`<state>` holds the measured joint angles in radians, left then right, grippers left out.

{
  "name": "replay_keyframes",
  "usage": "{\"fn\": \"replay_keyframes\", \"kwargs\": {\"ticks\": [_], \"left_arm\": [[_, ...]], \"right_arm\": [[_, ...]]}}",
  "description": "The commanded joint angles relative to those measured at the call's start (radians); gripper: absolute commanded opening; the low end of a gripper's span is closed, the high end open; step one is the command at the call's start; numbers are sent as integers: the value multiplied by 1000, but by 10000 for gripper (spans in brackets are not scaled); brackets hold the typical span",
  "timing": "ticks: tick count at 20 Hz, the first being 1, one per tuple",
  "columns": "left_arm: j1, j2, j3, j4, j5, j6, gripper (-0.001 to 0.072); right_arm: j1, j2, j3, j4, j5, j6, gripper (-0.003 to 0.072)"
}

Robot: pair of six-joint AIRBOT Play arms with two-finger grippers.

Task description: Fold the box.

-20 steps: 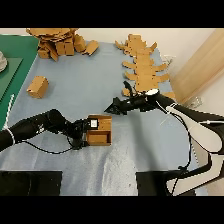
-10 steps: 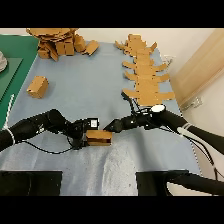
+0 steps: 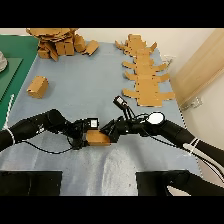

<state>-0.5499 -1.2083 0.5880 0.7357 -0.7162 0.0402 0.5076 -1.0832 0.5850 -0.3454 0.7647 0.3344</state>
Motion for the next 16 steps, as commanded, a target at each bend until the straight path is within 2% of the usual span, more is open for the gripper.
{"fn": "replay_keyframes", "kwargs": {"ticks": [1, 2, 4, 6, 7, 8, 11, 12, 14, 16], "left_arm": [[1, 1, 1, 0, -1, 0, 223], [1, 1, 1, 0, 0, 0, 223], [1, 1, 1, 0, 0, 0, 223], [1, 1, 1, 0, -1, 0, 223], [1, 1, 1, 0, 0, 0, 223], [1, 1, 1, 0, 0, 0, 223], [1, 1, 1, 0, 0, 0, 223], [1, 1, 1, 0, -1, 0, 223], [1, 1, 1, 0, 0, 0, 223], [1, 1, 1, 0, 0, 0, 223]], "right_arm": [[87, 18, 2, -113, -124, -17, 107], [96, 26, 2, -151, -122, -2, 108], [117, 31, 2, -247, -119, 21, 174], [144, 31, 4, -330, -127, 21, 177], [155, 33, 10, -363, -130, 21, 229], [162, 40, 17, -385, -130, 21, 250], [162, 71, 35, -384, -129, -7, 250], [162, 86, 37, -384, -130, -14, 277], [162, 113, 39, -385, -127, -29, 384], [162, 132, 39, -384, -110, -50, 395]]}}
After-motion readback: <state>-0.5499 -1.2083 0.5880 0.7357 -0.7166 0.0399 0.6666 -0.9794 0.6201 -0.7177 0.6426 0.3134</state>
